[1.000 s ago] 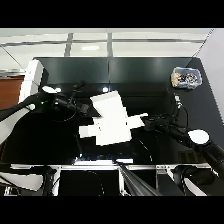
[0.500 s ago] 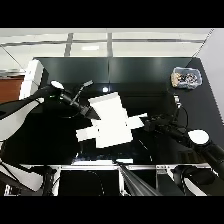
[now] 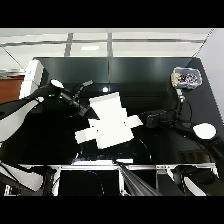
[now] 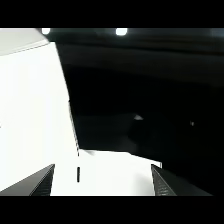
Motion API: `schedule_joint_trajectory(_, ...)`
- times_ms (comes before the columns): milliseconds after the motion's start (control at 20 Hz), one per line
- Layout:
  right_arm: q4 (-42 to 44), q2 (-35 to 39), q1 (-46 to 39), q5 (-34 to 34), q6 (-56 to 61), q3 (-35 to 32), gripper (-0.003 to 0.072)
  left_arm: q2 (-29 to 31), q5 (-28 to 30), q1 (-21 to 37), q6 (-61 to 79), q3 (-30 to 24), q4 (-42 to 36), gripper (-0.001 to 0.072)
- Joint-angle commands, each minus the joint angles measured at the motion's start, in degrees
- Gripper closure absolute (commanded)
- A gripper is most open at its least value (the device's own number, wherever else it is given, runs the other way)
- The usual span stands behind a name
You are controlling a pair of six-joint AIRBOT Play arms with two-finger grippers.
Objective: Fold the box and place the chain.
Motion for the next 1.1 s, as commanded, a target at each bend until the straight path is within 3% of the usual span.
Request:
schedule_joint_trajectory(0, -22.4, 0.0, -3.0, 12.7, 0.5, 9.3, -0.0003, 4.3, 0.3, -0.2, -3.3, -0.8, 3.8, 0.0685)
schedule_joint_trajectory(50, -28.0, 0.0, -2.7, 14.8, 0.4, 11.9, -0.0003, 7.3, 1.8, -0.4, -2.0, -2.3, 3.9, 0.0685)
schedule_joint_trajectory(150, -33.2, 0.0, -2.4, 15.8, 0.3, 14.9, -0.0003, 16.3, 11.8, -0.8, 2.7, -9.0, 3.3, 0.0684)
schedule_joint_trajectory(350, -32.2, 0.0, -2.4, 16.3, 0.5, 15.3, -0.0003, 30.8, 31.3, -3.8, 22.4, -22.0, 6.2, 0.0681)
schedule_joint_trajectory(450, -28.9, 0.0, -2.4, 17.0, 0.9, 15.1, -0.0003, 31.5, 34.4, -5.9, 25.9, -22.9, 6.1, 0.0679)
schedule_joint_trajectory(650, -28.8, -1.2, 1.6, 18.9, -7.0, 10.9, -0.0002, 28.8, 34.7, -10.9, 31.1, -22.9, 6.3, 0.0679)
schedule_joint_trajectory(900, -28.8, -3.5, 11.7, 8.3, -10.9, 5.2, -0.0003, 26.4, 40.3, -14.8, 31.5, -22.9, 6.5, 0.0679)
schedule_joint_trajectory(1050, -29.2, -6.0, 16.9, 4.2, -15.5, 4.4, -0.0003, 25.3, 39.8, -15.1, 31.5, -22.9, 6.5, 0.0678)
